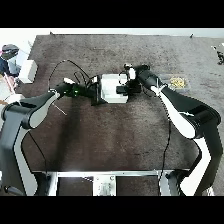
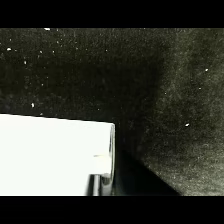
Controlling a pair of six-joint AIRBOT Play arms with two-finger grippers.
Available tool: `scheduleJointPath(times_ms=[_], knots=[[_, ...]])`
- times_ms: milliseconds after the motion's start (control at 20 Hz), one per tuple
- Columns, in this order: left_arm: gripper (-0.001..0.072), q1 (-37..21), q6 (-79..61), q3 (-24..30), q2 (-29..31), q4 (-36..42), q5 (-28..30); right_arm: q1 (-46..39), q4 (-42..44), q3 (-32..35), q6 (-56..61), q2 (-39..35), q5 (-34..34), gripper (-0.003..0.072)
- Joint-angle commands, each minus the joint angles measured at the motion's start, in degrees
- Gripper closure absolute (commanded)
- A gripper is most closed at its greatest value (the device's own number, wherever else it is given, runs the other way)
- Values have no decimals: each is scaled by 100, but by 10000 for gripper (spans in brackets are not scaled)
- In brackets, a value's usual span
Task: Fold the box and place the chain.
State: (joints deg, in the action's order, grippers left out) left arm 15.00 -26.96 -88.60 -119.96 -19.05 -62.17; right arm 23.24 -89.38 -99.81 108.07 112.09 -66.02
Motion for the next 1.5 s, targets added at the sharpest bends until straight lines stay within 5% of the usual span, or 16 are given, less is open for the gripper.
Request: scheduleJointPath(times_ms=[0, 450, 800, 950, 1150, 1450], knots=[[425, -4, 0, -2, 2, 2, 2, 2, 4, -7, 136, -48, 72, 298], [424, -4, 0, -2, 2, 0, 0, -111, 63, -7, -1506, -890, 4, 299], [424, -4, 0, -2, 2, 0, -2, -1860, 68, -4, -2583, -2046, 299, 301], [424, -4, 0, -2, 2, 0, 0, -2881, 111, 2, -2583, -1915, 146, 413], [424, -4, 0, -2, 2, 0, -2, -3654, 813, 9, -2935, -1368, 59, 412], [424, -4, 2, -2, 2, 0, -2, -3609, 1222, 7, -3491, -516, 66, 413]])
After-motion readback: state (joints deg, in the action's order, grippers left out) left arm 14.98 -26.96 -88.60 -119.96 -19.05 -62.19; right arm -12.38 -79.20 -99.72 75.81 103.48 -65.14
